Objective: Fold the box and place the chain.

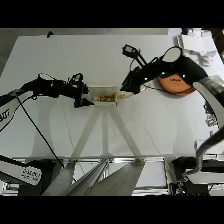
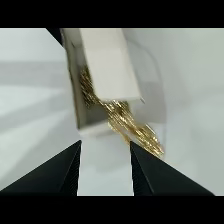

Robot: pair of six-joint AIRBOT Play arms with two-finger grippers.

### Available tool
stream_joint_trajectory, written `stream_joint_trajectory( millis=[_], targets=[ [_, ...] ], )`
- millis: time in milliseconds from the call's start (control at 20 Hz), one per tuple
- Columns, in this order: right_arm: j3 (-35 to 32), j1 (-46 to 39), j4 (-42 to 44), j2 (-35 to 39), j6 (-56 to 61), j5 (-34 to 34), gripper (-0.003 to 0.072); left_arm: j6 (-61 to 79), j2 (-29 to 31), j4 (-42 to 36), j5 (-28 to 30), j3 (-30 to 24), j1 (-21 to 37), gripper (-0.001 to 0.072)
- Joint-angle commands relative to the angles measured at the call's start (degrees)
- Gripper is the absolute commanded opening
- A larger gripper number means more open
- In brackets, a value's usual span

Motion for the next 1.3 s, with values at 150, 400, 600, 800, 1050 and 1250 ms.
stream_joint_trajectory(
  millis=[150, 400, 600, 800, 1050, 1250],
  targets=[
    [0.0, -3.4, -3.3, -7.4, -21.6, 0.6, 0.0483, 0.0, 0.0, 0.0, 0.0, 0.0, 0.0, 0.0375],
    [0.0, 0.5, -0.3, -14.6, -27.5, -5.2, 0.0484, 0.0, 0.0, 0.0, 0.0, 0.0, 0.0, 0.0375],
    [0.0, 3.1, -0.1, -16.4, -27.4, -10.2, 0.0483, 0.0, 0.0, 0.0, 0.0, 0.0, 0.0, 0.0375],
    [0.0, 5.0, -1.8, -17.0, -26.3, -16.2, 0.0476, 0.0, 0.0, 0.0, 0.0, 0.0, 0.0, 0.0375],
    [0.0, 5.9, -13.9, -17.0, -17.2, -16.0, 0.0175, 0.0, 0.0, 0.0, 0.0, 0.0, 0.0, 0.0375],
    [0.0, 6.8, -19.1, -16.0, -10.2, -12.0, 0.0014, 0.0, 0.0, 0.0, 0.0, 0.0, 0.0, 0.0375]
  ],
)
